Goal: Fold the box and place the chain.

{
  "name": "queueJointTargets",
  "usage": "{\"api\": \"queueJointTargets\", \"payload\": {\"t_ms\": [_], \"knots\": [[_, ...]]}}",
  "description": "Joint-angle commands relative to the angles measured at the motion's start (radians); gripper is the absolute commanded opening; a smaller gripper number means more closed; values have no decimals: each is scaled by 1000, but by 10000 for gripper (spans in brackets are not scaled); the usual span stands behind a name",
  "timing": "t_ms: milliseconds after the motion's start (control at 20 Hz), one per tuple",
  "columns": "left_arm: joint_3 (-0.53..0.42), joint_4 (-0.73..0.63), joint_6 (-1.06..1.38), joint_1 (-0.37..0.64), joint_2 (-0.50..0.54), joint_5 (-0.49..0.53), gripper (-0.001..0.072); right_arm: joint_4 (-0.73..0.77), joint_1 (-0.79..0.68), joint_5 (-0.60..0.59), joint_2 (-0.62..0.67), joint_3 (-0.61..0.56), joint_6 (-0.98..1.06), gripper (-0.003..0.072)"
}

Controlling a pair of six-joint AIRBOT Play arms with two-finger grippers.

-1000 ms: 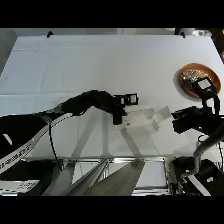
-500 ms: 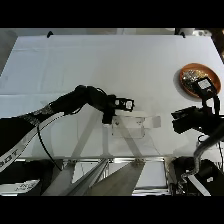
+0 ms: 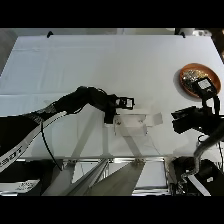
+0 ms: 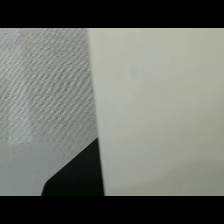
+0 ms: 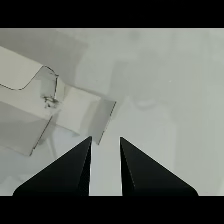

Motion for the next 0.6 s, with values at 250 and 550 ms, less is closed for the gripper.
{"api": "queueJointTargets", "payload": {"t_ms": [250, 550], "knots": [[1, -11, -1, 1, -3, 1, 10, 0, 1, 0, -1, 0, 0, 194], [1, -11, -1, 1, -2, 8, 13, 0, 1, 0, -1, 1, 0, 194]]}}
